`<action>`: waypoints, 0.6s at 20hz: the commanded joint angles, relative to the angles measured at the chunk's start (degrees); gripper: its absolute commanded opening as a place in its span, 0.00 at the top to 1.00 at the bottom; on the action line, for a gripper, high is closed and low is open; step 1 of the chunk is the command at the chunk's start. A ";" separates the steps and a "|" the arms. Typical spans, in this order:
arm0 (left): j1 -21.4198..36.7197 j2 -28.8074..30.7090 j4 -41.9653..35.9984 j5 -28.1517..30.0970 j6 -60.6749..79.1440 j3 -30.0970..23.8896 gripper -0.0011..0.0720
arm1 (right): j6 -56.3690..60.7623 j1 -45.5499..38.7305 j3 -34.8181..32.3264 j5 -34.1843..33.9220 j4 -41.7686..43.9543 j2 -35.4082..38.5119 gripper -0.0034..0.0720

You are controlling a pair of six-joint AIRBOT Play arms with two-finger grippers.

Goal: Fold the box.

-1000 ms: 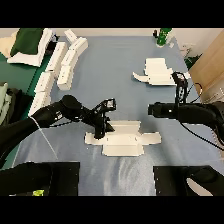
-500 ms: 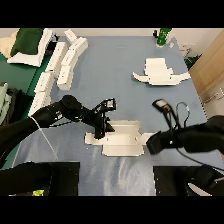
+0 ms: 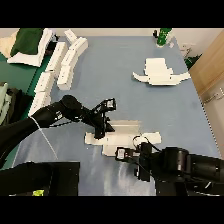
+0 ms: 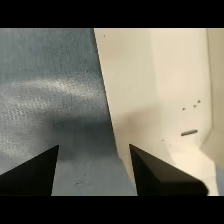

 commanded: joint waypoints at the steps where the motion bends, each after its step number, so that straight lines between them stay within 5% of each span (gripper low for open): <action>1: 0.02 0.00 0.02 0.13 0.02 0.04 0.96 | 7.56 2.40 0.57 7.67 -11.72 -6.99 0.08; 8: 0.04 0.00 0.02 0.13 0.02 0.04 0.96 | 34.64 2.40 2.08 7.13 -29.42 -7.08 0.08; 12: 0.04 0.00 0.02 0.09 0.02 0.04 0.96 | 42.03 2.43 5.66 -4.09 -29.27 -7.08 0.08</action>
